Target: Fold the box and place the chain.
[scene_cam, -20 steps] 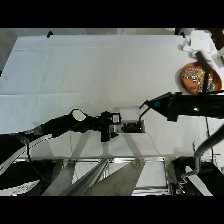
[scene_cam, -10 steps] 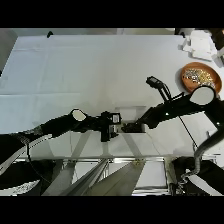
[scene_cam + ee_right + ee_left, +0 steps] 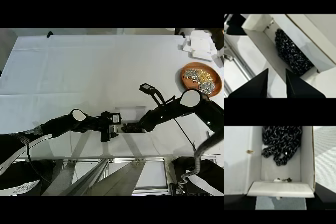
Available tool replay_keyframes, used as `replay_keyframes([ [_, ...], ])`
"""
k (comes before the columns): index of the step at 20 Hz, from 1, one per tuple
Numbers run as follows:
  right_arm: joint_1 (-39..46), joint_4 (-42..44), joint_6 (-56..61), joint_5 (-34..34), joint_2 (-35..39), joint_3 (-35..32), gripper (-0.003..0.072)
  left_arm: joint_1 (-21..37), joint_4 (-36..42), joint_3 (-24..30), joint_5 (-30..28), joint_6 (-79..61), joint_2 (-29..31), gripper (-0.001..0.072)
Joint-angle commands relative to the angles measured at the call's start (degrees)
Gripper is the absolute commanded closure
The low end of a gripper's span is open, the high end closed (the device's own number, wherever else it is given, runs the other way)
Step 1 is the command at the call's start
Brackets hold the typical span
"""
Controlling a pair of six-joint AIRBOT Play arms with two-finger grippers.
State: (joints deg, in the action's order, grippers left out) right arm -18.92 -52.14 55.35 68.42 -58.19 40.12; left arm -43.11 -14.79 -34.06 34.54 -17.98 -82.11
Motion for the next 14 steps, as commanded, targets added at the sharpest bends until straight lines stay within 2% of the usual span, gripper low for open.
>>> replay_keyframes([
  [1, -0.11, 0.98, -3.02, 0.04, 3.93, 2.86, 0.0454, 0.04, -0.02, 0.0, 0.0, -0.02, 0.04, 0.0394],
  [3, 0.74, -0.17, -9.88, 0.0, 5.22, 7.91, 0.0528, 0.04, -0.04, 0.0, -0.02, -0.02, 0.04, 0.0394],
  [4, 2.14, -0.04, -11.87, -0.87, 5.03, 10.03, 0.0539, 0.04, -0.02, 0.0, 0.0, -0.02, 0.04, 0.0394],
  [5, 4.13, 0.39, -13.53, -2.71, 4.63, 11.72, 0.0633, 0.04, -0.02, 0.0, 0.0, -0.02, 0.04, 0.0394],
  [6, 6.29, 1.27, -13.88, -4.15, 3.87, 12.85, 0.0672, 0.04, -0.04, 0.0, -0.02, -0.02, 0.04, 0.0394],
  [10, 14.88, 11.15, -15.72, -4.22, -4.09, 14.78, 0.0673, 0.04, -0.02, 0.0, -0.02, -0.02, 0.04, 0.0394],
  [14, 15.5, 11.87, -26.32, -1.42, -16.41, 14.99, 0.0673, 0.04, -0.02, 0.0, 0.0, -0.02, 0.04, 0.0394],
])
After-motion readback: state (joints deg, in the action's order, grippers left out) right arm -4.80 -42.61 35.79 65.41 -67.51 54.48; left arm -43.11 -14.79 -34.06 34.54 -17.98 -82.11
